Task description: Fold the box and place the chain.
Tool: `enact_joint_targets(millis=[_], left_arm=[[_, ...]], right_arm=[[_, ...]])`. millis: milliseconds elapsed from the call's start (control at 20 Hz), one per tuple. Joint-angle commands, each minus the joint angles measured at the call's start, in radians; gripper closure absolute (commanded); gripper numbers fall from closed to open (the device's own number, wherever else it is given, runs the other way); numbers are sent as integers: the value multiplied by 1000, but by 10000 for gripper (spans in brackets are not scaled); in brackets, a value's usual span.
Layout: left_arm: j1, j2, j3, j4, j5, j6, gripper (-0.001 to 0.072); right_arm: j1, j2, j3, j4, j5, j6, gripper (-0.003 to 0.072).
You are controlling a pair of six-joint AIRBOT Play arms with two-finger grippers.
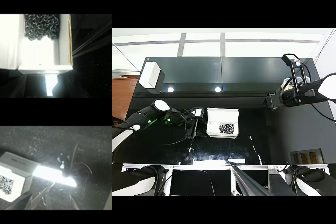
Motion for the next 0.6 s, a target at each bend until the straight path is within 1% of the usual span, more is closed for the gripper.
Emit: enact_joint_targets(millis=[0,300,400,550], left_arm=[[-2,0,2,2,5,-15,0],[-2,0,45,2,1,-42,0],[-2,-1,44,3,-23,-41,1],[-4,-1,44,2,-17,-41,1]], right_arm=[[0,0,-1,1,2,0,128],[0,0,-1,0,1,0,128],[0,0,-1,-1,1,0,128],[0,0,-1,-2,-1,0,128]])
